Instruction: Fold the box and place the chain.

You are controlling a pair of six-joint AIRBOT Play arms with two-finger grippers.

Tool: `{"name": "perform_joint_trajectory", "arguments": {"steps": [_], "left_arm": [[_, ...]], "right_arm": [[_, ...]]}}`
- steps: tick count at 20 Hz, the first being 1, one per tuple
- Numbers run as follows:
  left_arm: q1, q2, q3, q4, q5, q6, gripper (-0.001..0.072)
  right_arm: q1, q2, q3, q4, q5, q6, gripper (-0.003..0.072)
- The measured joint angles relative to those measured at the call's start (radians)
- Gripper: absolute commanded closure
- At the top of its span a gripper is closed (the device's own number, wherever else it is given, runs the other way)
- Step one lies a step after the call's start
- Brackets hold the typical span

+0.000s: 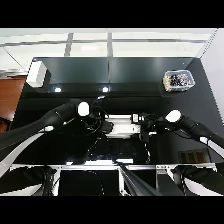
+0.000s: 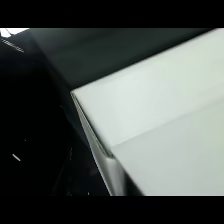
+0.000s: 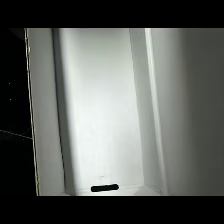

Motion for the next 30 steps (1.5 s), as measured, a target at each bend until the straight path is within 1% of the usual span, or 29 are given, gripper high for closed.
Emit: {"name": "perform_joint_trajectory", "arguments": {"steps": [3,4,5,7,10,12,15,16,17,19,23,24,25,26,27,28,30], "left_arm": [[-0.052,-0.002,0.027,0.105,0.004,-0.112,0.0311],[-0.065,-0.005,0.039,0.134,0.004,-0.15,0.0326],[-0.078,-0.01,0.052,0.162,0.003,-0.187,0.0379],[-0.101,-0.03,0.09,0.213,-0.01,-0.253,0.0379],[-0.127,-0.076,0.158,0.259,-0.065,-0.318,0.0379],[-0.137,-0.101,0.193,0.281,-0.1,-0.354,0.0379],[-0.145,-0.125,0.219,0.298,-0.135,-0.402,0.0379],[-0.146,-0.13,0.223,0.301,-0.146,-0.412,0.0395],[-0.147,-0.135,0.226,0.305,-0.159,-0.421,0.0438],[-0.148,-0.143,0.23,0.31,-0.183,-0.433,0.0439],[-0.149,-0.152,0.238,0.316,-0.202,-0.456,0.0442],[-0.149,-0.154,0.243,0.317,-0.206,-0.46,0.05],[-0.149,-0.156,0.248,0.317,-0.208,-0.465,0.0532],[-0.149,-0.156,0.254,0.317,-0.207,-0.468,0.0535],[-0.149,-0.159,0.26,0.318,-0.209,-0.472,0.0582],[-0.149,-0.162,0.267,0.32,-0.214,-0.479,0.0673],[-0.15,-0.171,0.28,0.333,-0.213,-0.489,0.0684]], "right_arm": [[0.0,0.0,0.0,0.0,0.0,0.0,0.0612],[0.0,0.0,0.0,0.0,0.0,0.0,0.0611],[0.0,0.0,0.0,0.0,0.0,0.0,0.0612],[0.0,0.0,0.0,0.0,0.0,0.0,0.0612],[0.0,0.0,0.0,0.0,0.0,0.0,0.0611],[0.0,0.0,0.0,0.0,0.0,0.0,0.0611],[0.0,0.0,0.0,0.0,0.0,0.0,0.0612],[0.0,0.0,0.0,0.0,0.0,0.0,0.0611],[0.0,0.0,0.0,0.0,0.0,0.0,0.0612],[0.0,0.0,0.0,0.0,0.0,0.0,0.0612],[0.0,0.0,0.0,0.0,0.0,0.0,0.0612],[0.0,0.0,0.0,0.0,0.0,0.0,0.0612],[0.0,0.0,0.0,0.0,0.0,0.0,0.0612],[0.0,0.0,0.0,0.0,0.0,0.0,0.0612],[0.0,0.0,0.0,0.0,0.0,0.0,0.0612],[0.0,0.0,0.0,0.0,0.0,0.0,0.0612],[0.0,0.0,0.0,-0.001,0.0,0.0,0.0612]]}}
